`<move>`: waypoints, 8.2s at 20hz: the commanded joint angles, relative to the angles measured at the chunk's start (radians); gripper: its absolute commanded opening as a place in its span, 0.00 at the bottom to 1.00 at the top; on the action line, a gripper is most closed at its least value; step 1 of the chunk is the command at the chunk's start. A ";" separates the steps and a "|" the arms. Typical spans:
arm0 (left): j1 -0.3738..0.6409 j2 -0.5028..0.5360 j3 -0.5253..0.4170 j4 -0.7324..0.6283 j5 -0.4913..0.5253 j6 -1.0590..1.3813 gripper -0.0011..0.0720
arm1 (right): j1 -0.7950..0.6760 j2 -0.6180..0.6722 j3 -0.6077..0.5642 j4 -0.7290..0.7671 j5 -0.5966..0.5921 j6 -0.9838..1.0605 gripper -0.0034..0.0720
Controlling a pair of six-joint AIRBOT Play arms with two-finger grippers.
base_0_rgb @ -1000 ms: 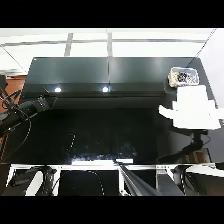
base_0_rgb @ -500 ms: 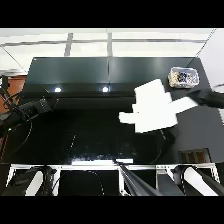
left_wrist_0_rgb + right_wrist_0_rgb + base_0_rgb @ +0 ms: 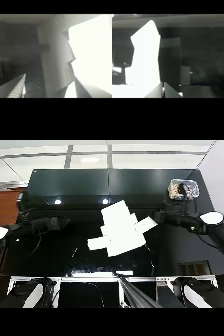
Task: Fold the box and place the chain.
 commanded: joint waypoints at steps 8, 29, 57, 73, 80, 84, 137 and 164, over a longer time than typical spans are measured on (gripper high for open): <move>-0.170 -0.554 0.216 -0.142 -0.246 -0.072 0.98 | 0.159 0.001 -0.034 0.018 -0.093 -0.051 0.07; -0.336 -0.967 0.554 -0.271 -0.591 0.170 0.95 | 0.159 0.001 -0.034 0.017 -0.123 -0.052 0.07; -0.568 -0.318 0.172 0.018 0.192 0.783 0.06 | -0.114 0.002 0.190 -0.599 0.211 -0.045 0.96; -0.627 -0.623 0.324 0.004 0.167 1.164 0.06 | 0.204 -0.002 -0.010 -0.535 0.135 -0.584 0.96; -0.629 -0.624 0.324 0.003 0.165 1.164 0.06 | 0.325 -0.002 -0.082 -0.488 0.072 -0.644 0.96; -0.629 -0.624 0.324 0.003 0.166 1.164 0.06 | 0.369 -0.002 -0.118 -0.439 0.010 -0.665 0.96; -0.627 -0.624 0.325 0.023 0.064 1.124 0.06 | 0.302 -0.249 0.004 -0.094 0.008 -1.154 0.96; -0.627 -0.624 0.325 0.022 0.091 1.124 0.06 | 0.342 -0.282 -0.019 -0.123 -0.063 -1.109 0.96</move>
